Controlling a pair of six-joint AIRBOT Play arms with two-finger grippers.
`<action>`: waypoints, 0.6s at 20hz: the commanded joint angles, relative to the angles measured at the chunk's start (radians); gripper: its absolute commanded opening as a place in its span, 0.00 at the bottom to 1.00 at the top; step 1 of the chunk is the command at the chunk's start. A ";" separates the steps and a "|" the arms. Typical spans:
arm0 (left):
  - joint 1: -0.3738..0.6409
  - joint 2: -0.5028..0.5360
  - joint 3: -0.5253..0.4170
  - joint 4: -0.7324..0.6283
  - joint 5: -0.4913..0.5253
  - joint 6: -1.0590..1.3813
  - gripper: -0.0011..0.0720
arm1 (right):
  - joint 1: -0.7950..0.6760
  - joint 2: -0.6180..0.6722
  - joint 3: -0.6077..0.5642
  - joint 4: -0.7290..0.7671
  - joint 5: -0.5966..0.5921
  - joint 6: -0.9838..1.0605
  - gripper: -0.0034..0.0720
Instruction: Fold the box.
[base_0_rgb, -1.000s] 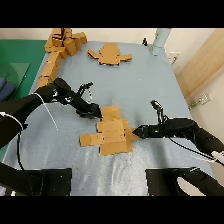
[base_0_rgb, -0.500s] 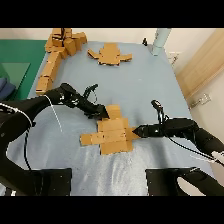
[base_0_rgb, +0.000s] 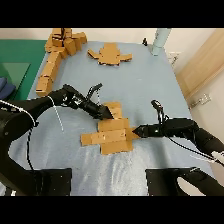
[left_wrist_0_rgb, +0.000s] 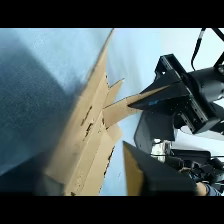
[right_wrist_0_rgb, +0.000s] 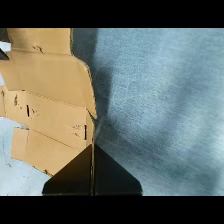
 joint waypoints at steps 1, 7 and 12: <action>0.000 -0.001 0.001 0.031 -0.019 0.016 0.47 | 0.001 0.000 0.000 0.000 0.000 0.000 0.05; 0.014 -0.001 0.001 0.046 -0.014 0.023 0.47 | 0.001 0.000 -0.001 -0.003 0.000 0.001 0.05; 0.037 -0.001 0.001 0.035 -0.014 0.023 0.47 | 0.001 0.000 -0.001 -0.003 0.000 0.000 0.05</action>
